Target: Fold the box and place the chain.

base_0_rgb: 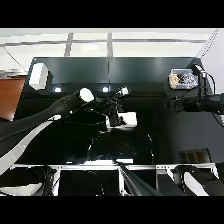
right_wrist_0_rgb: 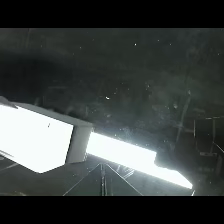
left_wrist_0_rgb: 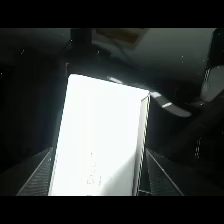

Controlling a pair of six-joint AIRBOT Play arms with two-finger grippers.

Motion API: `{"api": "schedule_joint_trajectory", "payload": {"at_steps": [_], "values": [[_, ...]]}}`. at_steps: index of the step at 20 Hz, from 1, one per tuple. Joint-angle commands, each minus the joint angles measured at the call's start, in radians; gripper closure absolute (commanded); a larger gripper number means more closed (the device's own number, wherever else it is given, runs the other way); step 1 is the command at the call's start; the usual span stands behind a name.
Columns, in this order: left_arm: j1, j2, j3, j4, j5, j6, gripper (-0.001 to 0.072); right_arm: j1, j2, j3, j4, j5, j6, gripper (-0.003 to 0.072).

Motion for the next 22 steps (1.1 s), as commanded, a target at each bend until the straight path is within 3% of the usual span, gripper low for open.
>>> {"api": "schedule_joint_trajectory", "payload": {"at_steps": [1, 8, 13, 14, 15, 18, 22], "values": [[-0.001, -0.005, 0.020, 0.027, -0.080, 0.061, -0.0004, 0.000, 0.001, 0.000, 0.001, 0.009, -0.004, 0.0669], [-0.041, -0.005, 0.037, 0.209, -0.095, 0.061, -0.0004, 0.000, 0.001, 0.000, 0.001, 0.009, -0.004, 0.0669], [-0.138, -0.028, 0.037, 0.478, -0.019, -0.144, 0.0006, 0.000, 0.001, 0.000, 0.001, 0.009, -0.003, 0.0669], [-0.151, -0.027, 0.041, 0.487, -0.007, -0.171, 0.0121, 0.000, 0.001, 0.000, 0.001, 0.009, -0.004, 0.0669], [-0.153, -0.021, 0.065, 0.488, -0.046, -0.213, 0.0399, 0.000, 0.001, 0.000, 0.001, 0.010, -0.003, 0.0669], [-0.108, 0.056, 0.153, 0.525, -0.210, -0.420, 0.0436, 0.000, 0.001, 0.000, 0.001, 0.017, -0.003, 0.0669], [0.069, 0.304, 0.166, 0.761, -0.327, -0.921, 0.0436, 0.000, 0.001, 0.000, 0.001, 0.020, -0.003, 0.0669]]}}
